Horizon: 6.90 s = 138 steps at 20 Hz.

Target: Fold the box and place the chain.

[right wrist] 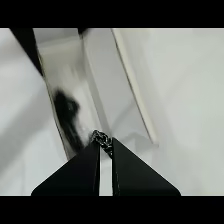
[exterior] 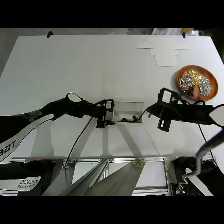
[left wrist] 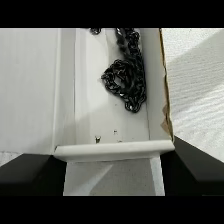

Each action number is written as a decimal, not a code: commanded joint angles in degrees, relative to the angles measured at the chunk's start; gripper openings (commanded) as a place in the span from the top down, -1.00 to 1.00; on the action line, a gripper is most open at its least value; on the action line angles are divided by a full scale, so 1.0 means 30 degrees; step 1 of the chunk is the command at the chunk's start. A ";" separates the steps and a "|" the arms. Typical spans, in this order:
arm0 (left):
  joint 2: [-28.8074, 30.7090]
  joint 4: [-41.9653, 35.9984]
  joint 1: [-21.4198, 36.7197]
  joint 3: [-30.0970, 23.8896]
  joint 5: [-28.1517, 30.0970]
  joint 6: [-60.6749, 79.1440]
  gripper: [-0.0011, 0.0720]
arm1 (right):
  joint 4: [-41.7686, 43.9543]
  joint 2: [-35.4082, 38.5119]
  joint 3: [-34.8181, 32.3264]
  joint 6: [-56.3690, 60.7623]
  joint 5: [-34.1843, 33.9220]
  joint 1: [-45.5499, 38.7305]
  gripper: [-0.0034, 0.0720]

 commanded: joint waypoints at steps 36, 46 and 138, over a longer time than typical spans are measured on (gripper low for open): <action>0.0015 0.0000 0.0015 0.0000 -0.0007 0.0007 0.28 | -0.4364 -0.8772 -0.0168 -0.6084 -0.1749 -0.1705 0.28; 0.0015 0.0000 0.0015 -0.0007 0.0000 0.0007 0.28 | -0.2040 -1.1380 -0.0168 -0.6142 -0.2645 -0.0270 0.14; 0.0015 0.0000 0.0015 -0.0007 0.0000 0.0007 0.28 | -0.0656 -1.1708 0.0270 -0.9551 0.0124 -0.1654 0.86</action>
